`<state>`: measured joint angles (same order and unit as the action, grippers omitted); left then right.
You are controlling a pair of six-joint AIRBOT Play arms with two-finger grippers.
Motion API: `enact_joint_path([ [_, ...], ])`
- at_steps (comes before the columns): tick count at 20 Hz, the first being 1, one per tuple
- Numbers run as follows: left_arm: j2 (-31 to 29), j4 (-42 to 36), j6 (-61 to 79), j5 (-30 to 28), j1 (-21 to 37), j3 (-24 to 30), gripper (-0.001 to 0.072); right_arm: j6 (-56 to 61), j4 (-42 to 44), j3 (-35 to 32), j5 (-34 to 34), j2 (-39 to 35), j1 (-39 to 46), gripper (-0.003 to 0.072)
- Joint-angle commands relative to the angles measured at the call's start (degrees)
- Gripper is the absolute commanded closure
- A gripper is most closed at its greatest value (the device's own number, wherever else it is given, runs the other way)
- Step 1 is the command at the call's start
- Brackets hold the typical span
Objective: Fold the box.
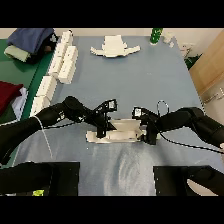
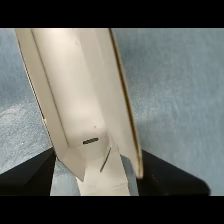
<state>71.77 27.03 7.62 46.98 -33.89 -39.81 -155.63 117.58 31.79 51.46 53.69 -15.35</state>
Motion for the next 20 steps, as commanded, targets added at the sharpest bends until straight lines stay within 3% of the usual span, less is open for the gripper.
enact_joint_path([
  [1, 0.02, -0.02, 0.02, 0.0, -0.04, 0.0, 0.0697, -5.88, 4.15, 0.02, 0.11, 2.51, 1.29, -0.0034],
  [7, 0.02, -0.02, 0.02, -0.02, -0.04, 0.0, 0.0698, -4.55, 1.9, 0.04, 2.78, 0.87, 1.31, -0.0034],
  [13, 0.02, -0.02, 0.02, -0.02, -0.04, 0.0, 0.0697, -16.65, 9.99, -1.46, 3.1, 5.03, 3.45, -0.0034],
  [20, 0.02, -0.02, 0.02, 0.0, -0.04, 0.0, 0.0698, -16.59, 12.35, -3.15, 0.5, 6.23, 4.55, -0.0034],
])
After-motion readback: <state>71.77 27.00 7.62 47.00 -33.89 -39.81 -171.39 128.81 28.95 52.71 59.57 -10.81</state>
